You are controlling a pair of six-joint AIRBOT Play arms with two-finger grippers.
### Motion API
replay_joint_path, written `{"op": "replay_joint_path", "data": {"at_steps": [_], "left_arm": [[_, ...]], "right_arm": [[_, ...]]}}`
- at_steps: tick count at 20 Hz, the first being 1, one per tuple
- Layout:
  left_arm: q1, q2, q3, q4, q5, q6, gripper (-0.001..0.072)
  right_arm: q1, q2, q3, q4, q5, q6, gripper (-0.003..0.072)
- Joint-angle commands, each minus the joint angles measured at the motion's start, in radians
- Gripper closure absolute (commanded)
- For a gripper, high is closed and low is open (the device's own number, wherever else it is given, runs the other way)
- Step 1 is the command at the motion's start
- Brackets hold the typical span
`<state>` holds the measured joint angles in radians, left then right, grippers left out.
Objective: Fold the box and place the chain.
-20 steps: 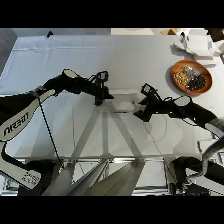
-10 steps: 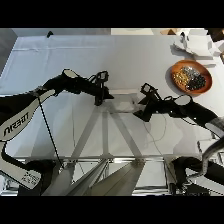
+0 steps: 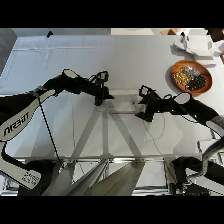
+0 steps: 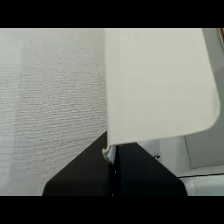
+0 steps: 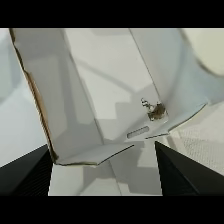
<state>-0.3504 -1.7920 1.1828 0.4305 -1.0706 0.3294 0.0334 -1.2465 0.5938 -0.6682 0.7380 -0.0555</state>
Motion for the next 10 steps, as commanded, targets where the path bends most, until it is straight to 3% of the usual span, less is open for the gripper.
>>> {"op": "replay_joint_path", "data": {"at_steps": [1, 10], "left_arm": [[0.000, -0.001, 0.000, 0.000, 0.000, 0.000, 0.0702], [-0.001, -0.001, 0.000, 0.000, 0.000, 0.000, 0.0702]], "right_arm": [[0.000, 0.000, 0.003, -0.016, 0.002, -0.114, -0.0009], [0.000, -0.065, 0.089, -0.001, 0.006, -0.105, -0.0009]]}}
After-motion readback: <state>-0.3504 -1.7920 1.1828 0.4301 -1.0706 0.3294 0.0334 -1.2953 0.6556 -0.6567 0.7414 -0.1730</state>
